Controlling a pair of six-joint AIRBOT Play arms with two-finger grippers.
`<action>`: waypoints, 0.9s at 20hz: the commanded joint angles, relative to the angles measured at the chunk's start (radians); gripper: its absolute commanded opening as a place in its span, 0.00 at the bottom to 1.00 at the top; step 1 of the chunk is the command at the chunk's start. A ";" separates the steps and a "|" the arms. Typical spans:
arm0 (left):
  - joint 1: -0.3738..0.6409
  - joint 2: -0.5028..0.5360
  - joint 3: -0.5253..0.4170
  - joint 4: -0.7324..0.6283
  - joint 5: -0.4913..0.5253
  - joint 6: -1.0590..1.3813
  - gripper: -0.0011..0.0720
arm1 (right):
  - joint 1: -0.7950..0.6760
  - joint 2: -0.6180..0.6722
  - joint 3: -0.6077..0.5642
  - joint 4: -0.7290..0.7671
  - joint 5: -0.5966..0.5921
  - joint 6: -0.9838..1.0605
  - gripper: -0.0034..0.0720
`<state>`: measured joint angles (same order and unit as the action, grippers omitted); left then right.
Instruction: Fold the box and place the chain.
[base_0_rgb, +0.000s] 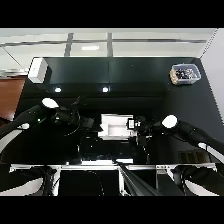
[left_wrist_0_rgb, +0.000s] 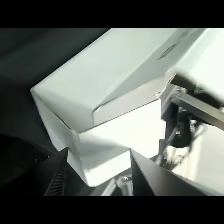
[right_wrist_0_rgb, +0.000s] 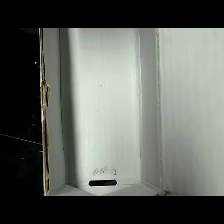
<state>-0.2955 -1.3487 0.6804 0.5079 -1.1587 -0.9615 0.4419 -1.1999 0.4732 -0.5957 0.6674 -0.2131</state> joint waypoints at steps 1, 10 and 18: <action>-0.097 0.000 0.083 0.110 0.071 -0.216 0.62 | 0.001 0.000 0.000 0.000 0.000 0.000 0.28; -0.306 -0.001 0.201 0.582 0.135 -0.867 0.49 | 0.001 0.000 0.000 0.000 0.000 0.000 0.28; -0.439 -0.026 0.252 0.807 0.123 -1.183 0.48 | 0.001 -0.001 0.000 0.000 0.000 0.000 0.28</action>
<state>-0.6853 -1.3605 0.9035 1.1988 -1.0206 -2.0045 0.4419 -1.1999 0.4732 -0.5957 0.6674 -0.2134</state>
